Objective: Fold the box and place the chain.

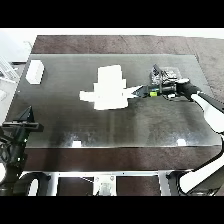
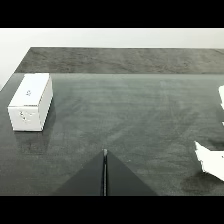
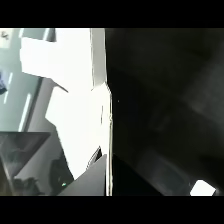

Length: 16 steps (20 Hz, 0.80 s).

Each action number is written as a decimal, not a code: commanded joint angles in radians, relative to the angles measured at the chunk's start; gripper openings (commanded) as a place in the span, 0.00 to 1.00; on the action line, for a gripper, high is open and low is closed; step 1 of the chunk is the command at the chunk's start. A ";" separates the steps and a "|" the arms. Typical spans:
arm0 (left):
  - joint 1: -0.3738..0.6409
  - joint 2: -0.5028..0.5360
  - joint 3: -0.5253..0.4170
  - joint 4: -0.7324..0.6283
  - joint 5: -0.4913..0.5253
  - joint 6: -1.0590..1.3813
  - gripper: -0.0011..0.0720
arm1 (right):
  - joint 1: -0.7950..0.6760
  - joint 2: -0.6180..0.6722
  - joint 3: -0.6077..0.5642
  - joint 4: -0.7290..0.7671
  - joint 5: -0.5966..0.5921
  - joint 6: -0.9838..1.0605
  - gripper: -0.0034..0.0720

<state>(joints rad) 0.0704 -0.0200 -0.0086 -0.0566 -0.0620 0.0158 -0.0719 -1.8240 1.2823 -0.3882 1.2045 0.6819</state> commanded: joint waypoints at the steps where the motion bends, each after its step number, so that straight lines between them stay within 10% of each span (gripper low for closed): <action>1: 0.001 0.000 0.000 0.000 0.000 0.000 0.04 | 0.035 -0.029 0.008 0.003 -0.089 0.046 0.04; 15: 0.001 0.000 0.000 -0.002 -0.030 0.000 0.04 | 0.037 -0.058 0.067 -0.129 -0.093 0.093 0.04; 16: 0.001 0.000 0.000 -0.001 -0.062 0.013 0.22 | 0.039 -0.058 0.067 -0.129 -0.094 0.092 0.04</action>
<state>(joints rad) 0.0704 -0.0200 -0.0086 -0.0566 -0.0784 0.0162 -0.0360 -1.8809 1.3464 -0.5034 1.1122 0.7723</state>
